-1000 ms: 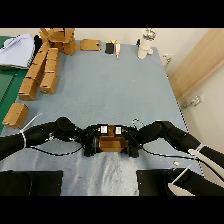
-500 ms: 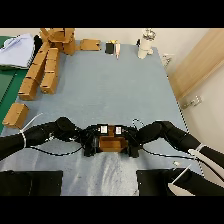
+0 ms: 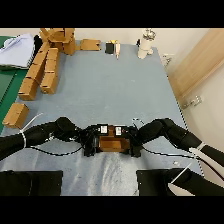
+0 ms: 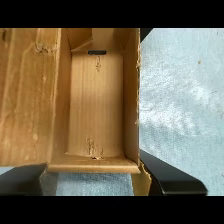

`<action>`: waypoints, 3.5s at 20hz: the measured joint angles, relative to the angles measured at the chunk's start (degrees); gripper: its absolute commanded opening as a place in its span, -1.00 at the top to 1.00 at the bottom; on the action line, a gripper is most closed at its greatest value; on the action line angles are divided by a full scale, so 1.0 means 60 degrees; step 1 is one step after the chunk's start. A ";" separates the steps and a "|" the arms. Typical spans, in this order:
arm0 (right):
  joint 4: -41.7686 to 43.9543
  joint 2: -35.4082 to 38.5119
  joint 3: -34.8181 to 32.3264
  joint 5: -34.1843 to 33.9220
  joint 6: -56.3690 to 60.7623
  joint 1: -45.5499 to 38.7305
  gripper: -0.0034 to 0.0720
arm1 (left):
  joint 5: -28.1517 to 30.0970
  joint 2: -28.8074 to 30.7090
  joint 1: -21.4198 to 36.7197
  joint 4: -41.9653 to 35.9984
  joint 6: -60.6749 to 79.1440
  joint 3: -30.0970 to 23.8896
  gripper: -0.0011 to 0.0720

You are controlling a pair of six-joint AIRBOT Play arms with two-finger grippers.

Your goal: Fold the box.

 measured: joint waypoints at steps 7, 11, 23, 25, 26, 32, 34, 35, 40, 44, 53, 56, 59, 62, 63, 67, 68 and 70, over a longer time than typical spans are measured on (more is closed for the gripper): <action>-0.1647 0.0215 0.0951 -0.2969 0.1126 -0.0015 -0.99 | -0.0007 0.0000 0.0000 0.0000 0.0000 0.0000 -0.70; -0.2477 0.0543 0.1362 -0.4430 0.3599 -0.0069 -0.98 | -0.0007 0.0000 0.0000 -0.0004 0.0000 0.0000 -0.70; 0.0933 0.0838 0.1504 -0.4605 0.9296 -0.0069 -0.98 | -0.0007 0.0000 0.0000 -0.0004 0.0000 0.0000 -0.70; 0.1093 0.0841 0.1504 -0.4481 1.0014 -0.0069 -0.98 | -0.0007 0.0000 0.0000 -0.0004 0.0000 0.0000 -0.70; 0.1151 0.0838 0.1504 -0.4397 1.0367 -0.0069 -0.98 | -0.0007 0.0000 0.0000 -0.0004 0.0000 0.0000 -0.70; 0.1293 0.0838 0.1504 -0.3894 1.1398 -0.0069 -0.98 | 0.0007 0.0000 0.0000 0.0000 0.0004 0.0000 -0.70; 0.1304 0.0841 0.1504 -0.3683 1.1504 -0.0069 -0.98 | 0.0011 0.0007 0.0000 0.0000 -0.0055 0.0000 -0.70; 0.1311 0.0838 0.1504 -0.3588 1.1548 -0.0069 -0.98 | 0.0015 0.0022 0.0000 0.0018 -0.0117 0.0004 -0.70; 0.1326 0.0841 0.1504 -0.3308 1.1617 -0.0066 -0.98 | -0.0200 0.0106 0.0011 0.0364 -0.0284 0.0000 -0.70; 0.1330 0.0841 0.1504 -0.3224 1.1642 -0.0051 -0.98 | -0.0339 0.0138 0.0011 0.0871 -0.0576 0.0000 -0.70; 0.1337 0.0838 0.1504 -0.2667 1.1642 -0.0051 -0.98 | 0.0393 0.0157 -0.0011 0.1220 -0.0663 -0.0007 -0.70; 0.1337 0.0838 0.1504 -0.2404 1.1642 -0.0051 -0.99 | 0.0448 0.0157 -0.0007 0.1235 -0.0637 -0.0007 -0.70; 0.1333 0.0838 0.1504 -0.2266 1.1642 -0.0051 -0.98 | 0.0444 0.0157 -0.0011 0.1242 -0.0641 -0.0007 -0.70; 0.1333 0.0838 0.1504 -0.2200 1.1642 -0.0051 -0.98 | 0.0441 0.0157 -0.0011 0.1242 -0.0641 -0.0007 -0.70; 0.1333 0.0838 0.1504 -0.2182 1.1642 -0.0051 -0.98 | 0.0437 0.0157 -0.0007 0.1239 -0.0641 -0.0007 -0.70; 0.1326 0.0838 0.1504 -0.2153 1.1642 -0.0051 -0.98 | 0.0441 0.0157 -0.0007 0.1107 -0.0674 -0.0007 -0.70; 0.1322 0.0838 0.1504 -0.2142 1.1642 -0.0051 -0.98 | 0.0444 0.0157 -0.0007 0.1096 -0.0674 -0.0007 -0.70; 0.1311 0.0838 0.1504 -0.2029 1.1646 -0.0051 -0.98 | 0.0441 0.0157 -0.0007 0.1078 -0.0674 -0.0007 -0.70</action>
